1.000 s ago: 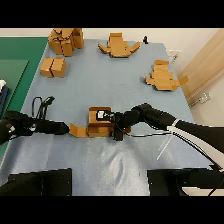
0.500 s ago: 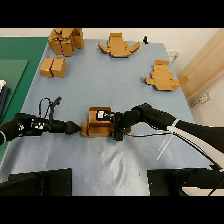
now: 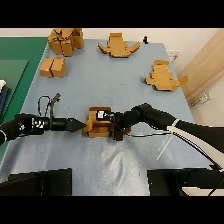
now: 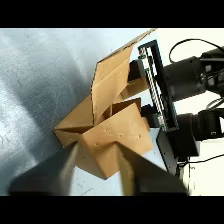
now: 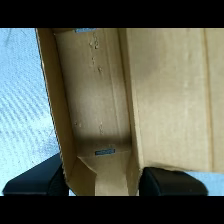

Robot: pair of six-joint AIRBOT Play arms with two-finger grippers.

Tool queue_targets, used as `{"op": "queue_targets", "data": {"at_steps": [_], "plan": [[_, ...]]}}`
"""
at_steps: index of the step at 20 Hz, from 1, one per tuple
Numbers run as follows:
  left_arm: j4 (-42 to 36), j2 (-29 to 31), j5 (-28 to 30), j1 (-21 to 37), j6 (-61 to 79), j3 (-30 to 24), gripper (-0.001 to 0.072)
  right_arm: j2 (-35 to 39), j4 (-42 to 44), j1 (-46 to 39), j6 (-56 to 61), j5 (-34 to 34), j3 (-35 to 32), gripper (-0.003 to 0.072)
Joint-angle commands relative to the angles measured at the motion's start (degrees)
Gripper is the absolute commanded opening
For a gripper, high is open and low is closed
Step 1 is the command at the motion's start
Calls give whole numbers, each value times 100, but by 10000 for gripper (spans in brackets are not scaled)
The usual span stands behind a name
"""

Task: Fold the box.

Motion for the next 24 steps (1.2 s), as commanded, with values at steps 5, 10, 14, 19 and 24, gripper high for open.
{"op": "queue_targets", "data": {"at_steps": [5,10,14,19,24], "plan": [[708,7,678,-1014,-1314,356,661,0,2,-2,0,4,0,155],[1351,11,1036,-1615,-2636,876,660,0,2,-2,-2,4,0,156],[2055,44,1054,-1729,-4203,1119,659,0,4,-2,0,4,0,155],[3058,387,1582,-2243,-5552,1257,599,0,2,-2,0,7,0,155],[4520,433,2105,-3329,-7558,1471,599,0,4,-2,0,11,0,155]]}}
